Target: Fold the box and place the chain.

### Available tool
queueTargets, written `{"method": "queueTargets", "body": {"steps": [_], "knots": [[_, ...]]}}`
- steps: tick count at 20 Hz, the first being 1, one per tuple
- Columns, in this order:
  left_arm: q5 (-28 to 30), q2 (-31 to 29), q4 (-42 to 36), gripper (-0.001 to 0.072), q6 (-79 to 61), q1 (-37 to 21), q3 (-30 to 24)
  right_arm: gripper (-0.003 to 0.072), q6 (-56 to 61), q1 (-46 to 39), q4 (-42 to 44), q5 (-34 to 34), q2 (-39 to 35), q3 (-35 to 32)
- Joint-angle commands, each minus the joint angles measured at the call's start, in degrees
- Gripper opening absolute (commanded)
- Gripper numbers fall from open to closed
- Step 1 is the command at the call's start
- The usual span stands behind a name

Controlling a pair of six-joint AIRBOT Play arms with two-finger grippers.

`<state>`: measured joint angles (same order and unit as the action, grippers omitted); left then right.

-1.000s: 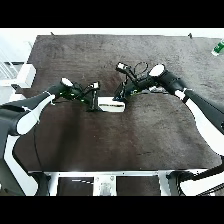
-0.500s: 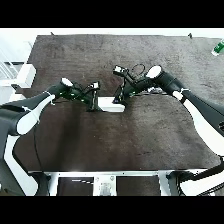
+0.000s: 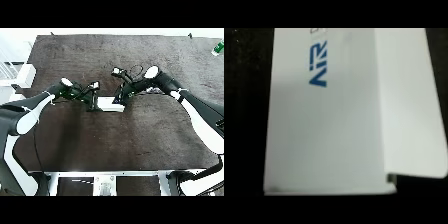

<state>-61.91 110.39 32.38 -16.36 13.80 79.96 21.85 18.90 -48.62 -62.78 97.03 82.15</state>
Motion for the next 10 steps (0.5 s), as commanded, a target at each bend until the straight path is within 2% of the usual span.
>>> {"method": "queueTargets", "body": {"steps": [1, 4, 10], "knots": [[-0.09, -0.02, 0.02, 0.0482, -0.11, 0.07, 0.02, 0.0455, 0.66, 0.02, -0.07, 0.57, 0.04, 2.43], [-0.09, -0.02, 0.02, 0.0482, -0.11, 0.07, 0.02, 0.0424, 0.63, 0.07, -0.09, 0.57, 0.07, 2.64], [-0.09, -0.02, 0.02, 0.0482, -0.11, 0.09, 0.02, 0.0426, 0.66, 0.07, -1.44, 2.29, 1.03, 2.64]]}}
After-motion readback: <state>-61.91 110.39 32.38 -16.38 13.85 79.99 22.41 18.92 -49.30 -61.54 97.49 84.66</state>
